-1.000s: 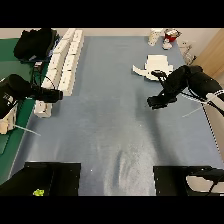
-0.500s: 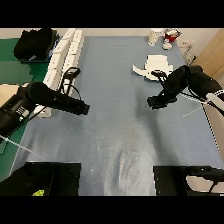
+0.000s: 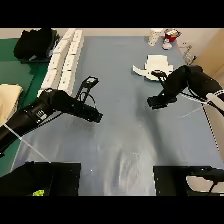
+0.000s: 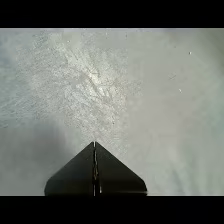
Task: Fold the box.
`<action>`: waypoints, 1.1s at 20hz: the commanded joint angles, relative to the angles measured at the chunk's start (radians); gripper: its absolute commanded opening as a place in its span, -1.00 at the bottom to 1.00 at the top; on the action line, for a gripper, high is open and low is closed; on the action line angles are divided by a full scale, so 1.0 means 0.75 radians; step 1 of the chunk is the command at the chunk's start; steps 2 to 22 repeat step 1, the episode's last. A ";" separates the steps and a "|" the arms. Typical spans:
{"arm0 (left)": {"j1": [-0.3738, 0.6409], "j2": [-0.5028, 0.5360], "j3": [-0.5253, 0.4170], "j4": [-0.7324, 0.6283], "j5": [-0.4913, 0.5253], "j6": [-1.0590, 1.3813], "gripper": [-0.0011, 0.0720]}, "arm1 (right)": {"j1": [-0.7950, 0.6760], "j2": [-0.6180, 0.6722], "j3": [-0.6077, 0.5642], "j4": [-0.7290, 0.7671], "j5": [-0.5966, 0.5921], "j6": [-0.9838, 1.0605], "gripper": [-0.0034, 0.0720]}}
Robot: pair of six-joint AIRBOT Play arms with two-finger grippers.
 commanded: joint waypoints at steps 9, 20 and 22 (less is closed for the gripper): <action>-0.009 -0.010 -0.001 -0.002 0.008 -0.001 -0.94 | 0.001 -0.001 0.002 0.001 0.000 0.001 -0.87; -0.009 -0.010 -0.001 -0.002 0.008 -0.001 -0.94 | 0.001 -0.001 0.002 0.001 0.000 0.001 -0.87; -0.009 -0.010 -0.001 -0.002 0.008 -0.001 -0.94 | 0.001 -0.001 0.002 0.001 0.000 0.001 -0.87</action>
